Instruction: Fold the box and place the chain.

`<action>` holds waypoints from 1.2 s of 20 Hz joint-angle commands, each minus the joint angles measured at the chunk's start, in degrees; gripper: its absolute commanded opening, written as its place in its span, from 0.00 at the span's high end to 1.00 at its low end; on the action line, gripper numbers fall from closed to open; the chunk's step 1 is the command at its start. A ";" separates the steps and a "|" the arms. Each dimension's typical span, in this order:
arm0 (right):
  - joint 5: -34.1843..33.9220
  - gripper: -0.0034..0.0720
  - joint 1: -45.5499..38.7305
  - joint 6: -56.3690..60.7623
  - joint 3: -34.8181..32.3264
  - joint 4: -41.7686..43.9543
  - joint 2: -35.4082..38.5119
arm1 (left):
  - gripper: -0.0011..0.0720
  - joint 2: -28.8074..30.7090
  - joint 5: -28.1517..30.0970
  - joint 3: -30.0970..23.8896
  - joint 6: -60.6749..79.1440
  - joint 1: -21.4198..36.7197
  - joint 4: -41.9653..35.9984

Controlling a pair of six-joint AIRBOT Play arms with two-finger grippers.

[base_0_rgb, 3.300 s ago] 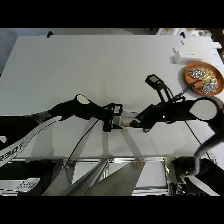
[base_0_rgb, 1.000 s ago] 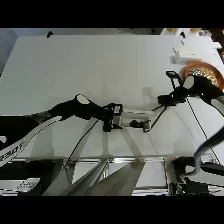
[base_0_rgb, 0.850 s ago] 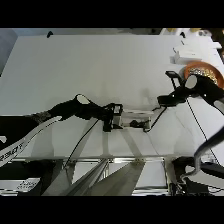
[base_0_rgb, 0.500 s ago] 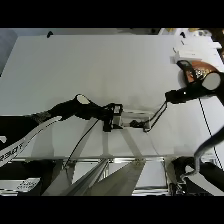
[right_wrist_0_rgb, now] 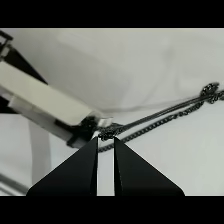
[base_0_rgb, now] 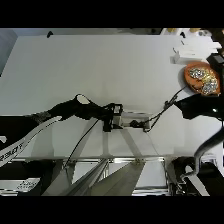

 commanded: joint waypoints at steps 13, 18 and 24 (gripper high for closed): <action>-3.15 0.93 10.38 -9.60 0.04 22.84 0.57 | 0.73 0.02 0.00 0.02 0.02 0.04 0.02; -9.88 0.93 20.37 -9.51 0.04 14.27 -7.96 | 0.73 0.02 0.00 0.02 0.02 0.04 0.02; -9.14 0.93 26.53 -8.85 0.04 6.75 -21.44 | 0.73 0.02 0.00 0.02 0.02 0.04 0.02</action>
